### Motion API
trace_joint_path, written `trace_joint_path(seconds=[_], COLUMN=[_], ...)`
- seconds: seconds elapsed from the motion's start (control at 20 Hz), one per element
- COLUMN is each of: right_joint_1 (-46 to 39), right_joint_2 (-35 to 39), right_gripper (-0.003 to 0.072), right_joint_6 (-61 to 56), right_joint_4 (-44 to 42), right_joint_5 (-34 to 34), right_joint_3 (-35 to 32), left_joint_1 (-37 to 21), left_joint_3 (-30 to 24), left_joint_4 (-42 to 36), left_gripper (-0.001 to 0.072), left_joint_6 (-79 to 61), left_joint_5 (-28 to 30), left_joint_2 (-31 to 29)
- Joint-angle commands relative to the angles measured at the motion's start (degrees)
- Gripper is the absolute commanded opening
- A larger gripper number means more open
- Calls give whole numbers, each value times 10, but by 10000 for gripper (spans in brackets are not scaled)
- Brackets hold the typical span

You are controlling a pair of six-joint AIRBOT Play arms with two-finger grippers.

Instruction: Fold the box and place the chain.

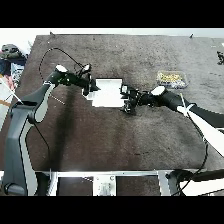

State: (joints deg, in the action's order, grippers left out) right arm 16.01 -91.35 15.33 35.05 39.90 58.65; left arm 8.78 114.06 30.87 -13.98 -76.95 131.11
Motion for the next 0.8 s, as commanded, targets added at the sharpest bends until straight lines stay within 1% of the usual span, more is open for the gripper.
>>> trace_joint_path(seconds=[0.0, 0.1, 0.25, 0.35, 0.4, 0.6, 0.75], right_joint_1=[10, 10, 10, 10, 10, 9, 8], right_joint_2=[-19, -20, -20, -19, -17, 11, 15], right_gripper=[677, 677, 677, 677, 676, 678, 676], right_joint_6=[-2, -2, -2, -1, -1, 1, 27], right_joint_4=[5, 5, 5, -22, -34, -35, -36], right_joint_5=[-43, -74, -98, -121, -124, -122, -120], right_joint_3=[0, 0, 0, 0, 0, 0, 11], left_joint_1=[-1, -1, -1, -1, -1, -1, -1], left_joint_3=[0, 0, 0, 0, 0, 0, 0], left_joint_4=[0, 0, 0, 0, 0, 0, 0], left_gripper=[11, 11, 11, 11, 11, 11, 11], left_joint_6=[0, 0, 0, 0, 0, 0, 0], left_joint_5=[0, 0, 0, 0, 0, 0, 0], left_joint_2=[0, 0, 0, 0, 0, 0, 0])
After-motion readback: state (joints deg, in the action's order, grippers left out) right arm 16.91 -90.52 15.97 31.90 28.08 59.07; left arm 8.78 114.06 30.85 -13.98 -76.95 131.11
